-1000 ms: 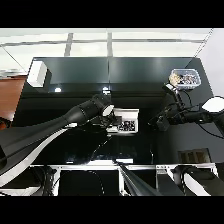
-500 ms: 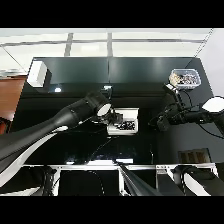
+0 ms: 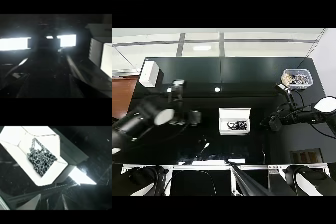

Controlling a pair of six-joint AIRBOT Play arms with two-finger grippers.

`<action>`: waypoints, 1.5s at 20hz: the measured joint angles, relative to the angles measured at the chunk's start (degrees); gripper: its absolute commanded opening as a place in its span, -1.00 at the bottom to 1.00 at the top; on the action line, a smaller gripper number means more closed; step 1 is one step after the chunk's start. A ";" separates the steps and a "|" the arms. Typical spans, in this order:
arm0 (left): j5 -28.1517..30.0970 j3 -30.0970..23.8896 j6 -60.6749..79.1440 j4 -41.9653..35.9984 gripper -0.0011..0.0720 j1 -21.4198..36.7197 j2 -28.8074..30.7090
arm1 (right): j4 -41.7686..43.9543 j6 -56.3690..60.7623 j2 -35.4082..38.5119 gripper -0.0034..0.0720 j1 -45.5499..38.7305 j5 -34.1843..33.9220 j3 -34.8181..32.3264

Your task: Fold the box and place the chain.

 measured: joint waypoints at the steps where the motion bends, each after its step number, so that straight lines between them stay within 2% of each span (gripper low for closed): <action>1: 1.60 -2.56 6.12 -5.77 0.58 3.37 1.49 | 0.00 0.09 0.00 -0.04 0.00 0.15 0.00; 3: 4.17 -7.04 24.28 -21.03 0.58 9.46 2.82 | 0.02 0.44 0.00 -0.04 0.00 0.37 0.00; 4: 4.90 -8.52 33.16 -26.95 0.71 11.39 2.82 | 0.02 0.48 0.00 -0.04 0.00 0.39 0.00; 5: 5.86 -9.66 42.32 -32.00 1.00 12.70 2.56 | 0.02 0.66 0.00 -0.04 0.00 0.46 0.00; 8: 8.66 -11.45 65.11 -40.65 1.00 13.57 0.50 | 0.02 0.85 0.00 -0.04 0.00 0.55 0.00; 15: 18.29 -12.39 102.12 -46.29 1.00 11.21 -5.05 | 0.00 1.88 0.00 -0.04 0.00 0.55 0.00; 19: 19.37 -11.21 117.70 -47.34 1.00 9.94 -8.02 | 0.02 2.80 0.00 -0.04 0.00 0.55 0.00; 26: 17.11 -5.62 128.06 -50.71 1.00 8.26 -19.98 | 0.00 3.04 0.00 -0.04 0.00 0.50 0.00; 30: 16.65 -4.26 129.81 -53.70 1.00 5.95 -23.71 | 0.00 3.19 0.00 -0.04 0.00 0.50 0.00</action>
